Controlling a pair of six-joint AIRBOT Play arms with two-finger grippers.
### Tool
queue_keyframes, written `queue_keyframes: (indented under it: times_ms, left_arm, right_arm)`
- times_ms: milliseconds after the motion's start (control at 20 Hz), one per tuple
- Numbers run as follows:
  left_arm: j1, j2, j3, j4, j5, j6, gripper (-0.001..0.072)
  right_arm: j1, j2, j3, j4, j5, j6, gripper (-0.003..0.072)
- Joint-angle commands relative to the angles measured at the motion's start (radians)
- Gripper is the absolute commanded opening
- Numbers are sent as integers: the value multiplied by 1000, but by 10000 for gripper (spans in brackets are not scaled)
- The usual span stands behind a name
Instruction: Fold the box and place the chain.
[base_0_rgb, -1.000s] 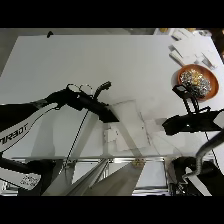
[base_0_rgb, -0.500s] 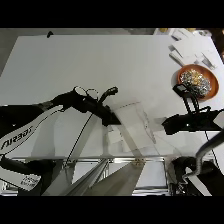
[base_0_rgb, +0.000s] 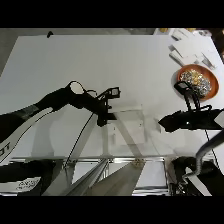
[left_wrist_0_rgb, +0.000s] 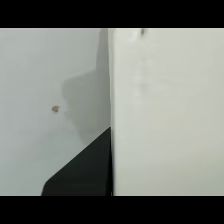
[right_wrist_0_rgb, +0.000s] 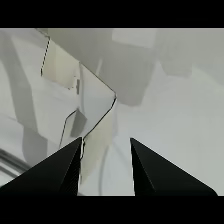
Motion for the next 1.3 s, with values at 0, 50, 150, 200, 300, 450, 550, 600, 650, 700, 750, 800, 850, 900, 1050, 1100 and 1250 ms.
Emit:
queue_keyframes:
  times_ms: [0, 50, 150, 200, 300, 450, 550, 600, 650, 700, 750, 800, 850, 900, 1050, 1100, 1250]
  left_arm:
    - [-50, 70, 3, 224, 77, -52, 2]
    - [-61, 64, 3, 229, 98, -64, 3]
    - [-82, 43, 3, 229, 148, -79, 3]
    - [-90, 32, 3, 228, 172, -80, 3]
    - [-100, 13, 3, 222, 191, -85, 4]
    - [-102, -10, 3, 222, 225, -151, 5]
    - [-102, -23, 3, 222, 224, -155, 5]
    - [-102, -27, 3, 222, 223, -158, 5]
    - [-102, -29, 3, 222, 223, -163, 5]
    - [-102, -29, 3, 223, 224, -162, 5]
    - [-102, -29, 3, 224, 224, -162, 5]
    - [-102, -29, 3, 230, 224, -161, 6]
    - [-102, -29, 3, 233, 224, -161, 7]
    - [-102, -29, 3, 233, 224, -161, 7]
    - [-102, -29, 3, 233, 224, -162, 11]
    - [-102, -29, 3, 232, 222, -162, 12]
    - [-101, -29, 3, 232, 221, -162, 11]
  right_arm:
    - [1, 1, 5, -1, -60, -24, 343]
    - [1, 1, 5, -3, -73, -24, 343]
    - [1, 1, 5, -3, -90, -24, 343]
    - [1, 1, 5, -3, -93, -24, 343]
    - [1, 1, 5, -3, -92, -24, 343]
    - [1, 1, 5, -3, -92, -24, 342]
    - [1, 1, 5, -3, -92, -24, 342]
    - [1, 1, 5, -4, -92, -27, 342]
    - [1, 1, 5, -4, -92, -38, 341]
    - [1, 1, 5, -4, -92, -50, 341]
    - [1, 1, 5, -9, -92, -50, 341]
    - [1, 1, 5, -19, -92, -50, 341]
    - [1, 1, 5, -30, -92, -50, 341]
    - [1, 1, 5, -37, -92, -50, 341]
    - [1, 1, 4, -45, -92, -50, 341]
    - [1, 1, 5, -45, -92, -50, 341]
    - [1, 1, 4, -44, -88, -79, 339]
